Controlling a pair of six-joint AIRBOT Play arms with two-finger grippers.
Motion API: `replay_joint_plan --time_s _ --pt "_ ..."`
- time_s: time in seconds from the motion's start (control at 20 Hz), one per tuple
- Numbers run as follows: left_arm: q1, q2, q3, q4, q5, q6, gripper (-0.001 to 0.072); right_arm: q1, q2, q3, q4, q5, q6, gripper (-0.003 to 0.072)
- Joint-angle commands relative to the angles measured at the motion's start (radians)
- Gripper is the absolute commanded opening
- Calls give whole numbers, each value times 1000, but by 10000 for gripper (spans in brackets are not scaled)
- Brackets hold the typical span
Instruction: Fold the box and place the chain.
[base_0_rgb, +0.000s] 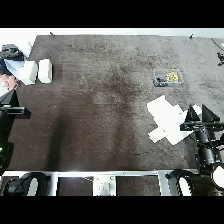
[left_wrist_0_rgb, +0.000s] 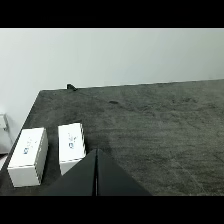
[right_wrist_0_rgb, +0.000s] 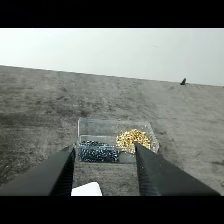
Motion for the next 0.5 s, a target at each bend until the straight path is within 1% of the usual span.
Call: replay_joint_plan --time_s 0.0,0.2,0.3,0.4,0.45 --pt "-1 0 0 0 0 0 13 -1 1 1 -11 -2 1 411" --pt "-1 0 0 0 0 0 13 -1 0 8 9 14 1 411" --pt "-1 0 0 0 0 0 13 -1 -6 43 21 14 3 412" --pt "-1 0 0 0 0 0 12 -2 -53 97 21 13 2 412" --pt "-1 0 0 0 0 0 13 -2 -98 135 21 13 3 413"
